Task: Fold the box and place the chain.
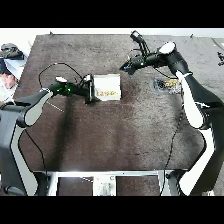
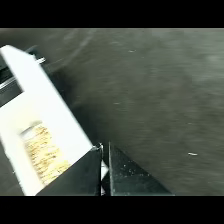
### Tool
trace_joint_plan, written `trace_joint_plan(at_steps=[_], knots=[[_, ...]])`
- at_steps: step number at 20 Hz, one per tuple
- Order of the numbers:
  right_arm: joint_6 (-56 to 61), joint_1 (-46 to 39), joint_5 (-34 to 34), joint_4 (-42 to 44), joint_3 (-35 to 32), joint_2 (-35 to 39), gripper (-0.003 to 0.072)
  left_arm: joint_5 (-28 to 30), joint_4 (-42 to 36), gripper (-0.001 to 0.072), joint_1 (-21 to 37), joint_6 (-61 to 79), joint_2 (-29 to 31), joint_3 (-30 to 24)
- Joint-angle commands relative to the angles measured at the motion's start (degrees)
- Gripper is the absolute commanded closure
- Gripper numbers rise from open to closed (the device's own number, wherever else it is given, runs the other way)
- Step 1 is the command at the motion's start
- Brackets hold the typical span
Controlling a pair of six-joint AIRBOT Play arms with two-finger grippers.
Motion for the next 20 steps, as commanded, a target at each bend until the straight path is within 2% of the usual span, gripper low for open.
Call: trace_joint_plan(at_steps=[1, 6, 10, 16, 18, 20], knots=[[-1.92, 0.98, 8.37, 0.44, 0.96, -2.03, 0.0582, 0.02, 0.0, 0.0402, 0.02, 0.02, -0.02, 0.04], [-6.4, 1.33, 14.08, 0.87, 0.98, -2.01, 0.0582, 0.04, 0.0, 0.0402, 0.02, 0.02, -0.02, 0.02], [-9.53, 3.17, 14.97, 0.92, 0.79, -2.01, 0.0581, 0.04, 0.0, 0.0402, 0.02, 0.02, -0.02, 0.02], [-13.51, 6.56, 9.92, -2.64, -0.15, -2.01, 0.058, 0.02, 0.0, 0.0402, 0.02, 0.02, -0.02, 0.02], [-14.34, 6.56, 7.85, -2.54, -0.17, -2.03, 0.0504, 0.02, 0.0, 0.0402, 0.02, 0.02, -0.02, 0.02], [-15.41, 6.6, 7.45, -2.47, -0.17, -2.03, 0.0505, 0.02, 0.0, 0.0403, 0.02, 0.02, -0.02, 0.02]])
